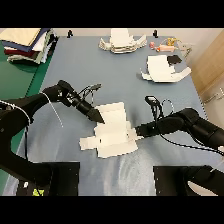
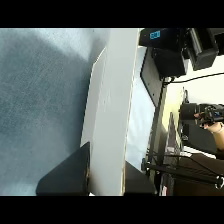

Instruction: Fold the box.

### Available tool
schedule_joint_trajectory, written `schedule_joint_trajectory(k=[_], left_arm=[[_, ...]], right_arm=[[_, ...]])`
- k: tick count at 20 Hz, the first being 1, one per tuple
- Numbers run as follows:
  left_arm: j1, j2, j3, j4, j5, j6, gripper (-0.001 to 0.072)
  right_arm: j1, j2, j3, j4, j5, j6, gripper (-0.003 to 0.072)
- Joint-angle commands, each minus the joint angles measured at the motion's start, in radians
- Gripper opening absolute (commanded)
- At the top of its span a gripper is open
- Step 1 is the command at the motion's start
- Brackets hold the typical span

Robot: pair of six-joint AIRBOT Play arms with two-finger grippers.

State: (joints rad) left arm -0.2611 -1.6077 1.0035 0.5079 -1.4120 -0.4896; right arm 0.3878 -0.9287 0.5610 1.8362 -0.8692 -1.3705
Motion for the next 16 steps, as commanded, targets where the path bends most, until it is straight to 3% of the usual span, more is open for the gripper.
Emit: schedule_joint_trajectory(k=[1,2,7,11,16], left_arm=[[-0.001,0.000,0.007,-0.014,0.025,0.054,0.0073],[-0.001,0.001,0.013,-0.016,0.021,0.117,0.0016],[-0.059,0.112,0.017,-0.012,0.121,0.308,0.0014],[-0.158,0.230,-0.017,-0.006,0.222,0.451,0.0014],[-0.219,0.349,-0.166,-0.006,0.395,0.581,0.0014]], right_arm=[[0.001,0.000,0.002,-0.050,-0.005,-0.024,0.0353],[0.000,0.000,0.004,-0.096,-0.005,-0.022,0.0386],[-0.028,0.002,0.068,-0.364,-0.083,0.160,0.0387],[-0.069,0.002,0.153,-0.389,-0.110,0.210,0.0387],[-0.073,0.002,0.198,-0.393,-0.104,0.258,0.0386]])
